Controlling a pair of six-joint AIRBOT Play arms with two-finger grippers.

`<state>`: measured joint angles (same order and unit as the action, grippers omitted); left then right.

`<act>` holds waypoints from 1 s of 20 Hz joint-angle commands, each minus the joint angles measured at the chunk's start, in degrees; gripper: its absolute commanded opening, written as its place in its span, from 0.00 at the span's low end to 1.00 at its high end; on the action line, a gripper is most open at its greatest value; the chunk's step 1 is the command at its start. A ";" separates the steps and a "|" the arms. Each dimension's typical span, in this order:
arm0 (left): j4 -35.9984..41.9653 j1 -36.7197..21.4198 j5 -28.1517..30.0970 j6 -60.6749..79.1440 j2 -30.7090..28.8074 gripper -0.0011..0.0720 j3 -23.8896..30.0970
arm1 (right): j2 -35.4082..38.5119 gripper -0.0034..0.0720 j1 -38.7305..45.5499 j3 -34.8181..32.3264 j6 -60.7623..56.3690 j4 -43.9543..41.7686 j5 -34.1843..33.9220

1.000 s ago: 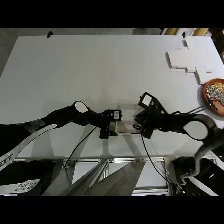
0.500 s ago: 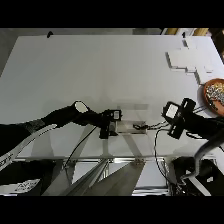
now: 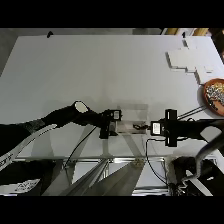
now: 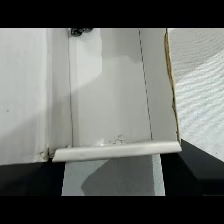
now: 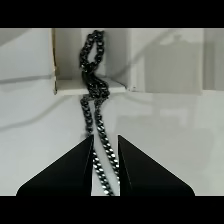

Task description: Fold the box and place the chain.

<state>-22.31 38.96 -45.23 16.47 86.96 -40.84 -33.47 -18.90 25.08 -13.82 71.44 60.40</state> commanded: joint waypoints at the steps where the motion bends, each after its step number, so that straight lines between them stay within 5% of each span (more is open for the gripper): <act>1: -0.02 -0.04 0.00 0.02 -0.02 0.41 0.02 | -5.62 0.29 3.39 -0.28 3.89 -1.18 -0.04; 7: -0.02 -0.04 0.00 0.02 -0.02 0.41 0.02 | -14.36 0.34 10.45 -0.28 3.98 -1.49 -5.86; 12: -0.02 -0.04 0.00 0.02 -0.02 0.41 0.02 | -17.27 0.34 10.45 -0.31 26.16 -13.16 -5.53; 20: -0.02 -0.04 0.00 0.02 -0.02 0.41 0.02 | -25.79 0.34 10.45 -0.33 28.20 -14.49 -5.75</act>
<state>-22.31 38.96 -45.23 16.49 86.96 -40.84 -56.73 -8.49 24.77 12.80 57.84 54.59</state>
